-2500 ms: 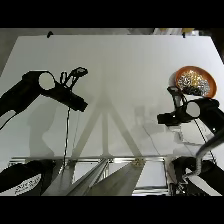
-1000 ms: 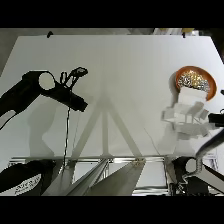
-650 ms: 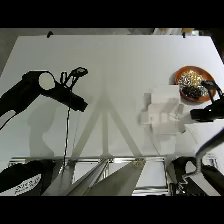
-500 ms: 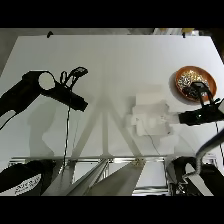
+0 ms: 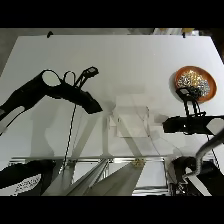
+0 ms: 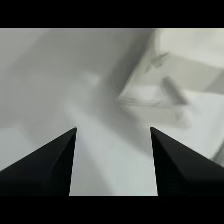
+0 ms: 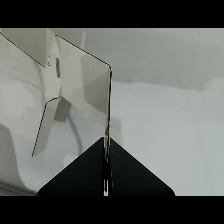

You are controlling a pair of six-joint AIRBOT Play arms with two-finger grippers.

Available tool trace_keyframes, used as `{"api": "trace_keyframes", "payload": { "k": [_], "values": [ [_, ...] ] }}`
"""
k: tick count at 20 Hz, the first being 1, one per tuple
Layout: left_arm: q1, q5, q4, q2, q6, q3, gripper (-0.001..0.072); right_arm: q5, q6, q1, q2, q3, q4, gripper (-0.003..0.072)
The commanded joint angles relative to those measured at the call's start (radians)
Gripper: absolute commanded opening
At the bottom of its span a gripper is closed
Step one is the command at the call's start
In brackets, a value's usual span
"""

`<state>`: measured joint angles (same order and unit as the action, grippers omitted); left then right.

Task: Fold the box and place the chain.

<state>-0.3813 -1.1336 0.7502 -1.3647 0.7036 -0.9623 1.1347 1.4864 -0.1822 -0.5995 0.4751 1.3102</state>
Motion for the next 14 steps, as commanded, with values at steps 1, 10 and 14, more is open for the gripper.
{"api": "trace_keyframes", "payload": {
  "k": [1,10,14],
  "values": [
    [-0.001,-0.087,-0.377,-0.117,-0.407,0.0,0.0517,-0.014,0.01,-0.031,0.007,-0.006,-0.01,0.0014],
    [-0.043,-0.093,-0.573,-0.343,-0.645,0.0,0.0488,-0.016,0.009,-0.031,0.007,-0.006,-0.009,0.0014],
    [-0.087,-0.054,-0.571,-0.352,-0.686,0.0,0.0364,-0.023,0.009,-0.031,0.007,-0.006,-0.009,0.0014]
  ]
}}
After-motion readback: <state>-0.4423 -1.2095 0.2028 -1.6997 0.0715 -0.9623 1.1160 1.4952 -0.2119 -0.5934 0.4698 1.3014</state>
